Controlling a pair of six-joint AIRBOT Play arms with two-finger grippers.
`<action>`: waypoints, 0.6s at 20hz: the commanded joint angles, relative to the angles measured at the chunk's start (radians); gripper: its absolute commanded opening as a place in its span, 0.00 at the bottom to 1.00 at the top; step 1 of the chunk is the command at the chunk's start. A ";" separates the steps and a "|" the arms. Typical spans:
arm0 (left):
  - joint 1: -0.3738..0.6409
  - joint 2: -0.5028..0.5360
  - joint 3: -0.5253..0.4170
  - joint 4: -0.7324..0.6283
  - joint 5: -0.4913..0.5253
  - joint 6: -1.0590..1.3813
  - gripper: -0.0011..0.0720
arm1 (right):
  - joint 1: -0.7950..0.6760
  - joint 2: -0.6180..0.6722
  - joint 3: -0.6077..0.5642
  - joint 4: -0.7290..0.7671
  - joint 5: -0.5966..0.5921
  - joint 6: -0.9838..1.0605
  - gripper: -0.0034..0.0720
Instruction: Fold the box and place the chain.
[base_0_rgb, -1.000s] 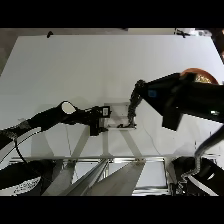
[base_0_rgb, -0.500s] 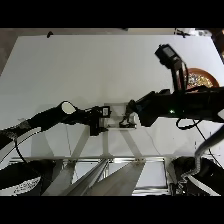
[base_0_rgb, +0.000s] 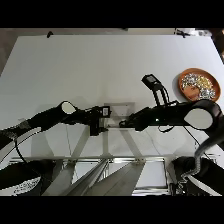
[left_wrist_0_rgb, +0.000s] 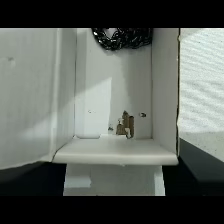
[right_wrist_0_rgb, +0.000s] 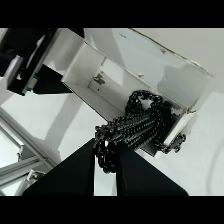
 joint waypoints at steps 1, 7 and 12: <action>0.000 0.001 0.000 0.000 0.000 0.000 0.32 | 0.001 -0.064 -0.045 0.046 -0.065 0.005 0.05; 0.000 0.001 0.000 0.000 0.000 0.000 0.32 | 0.051 -0.191 -0.054 0.047 -0.165 0.006 0.06; 0.000 0.001 0.000 0.000 0.000 0.000 0.32 | 0.063 -0.243 -0.054 0.021 -0.238 0.036 0.20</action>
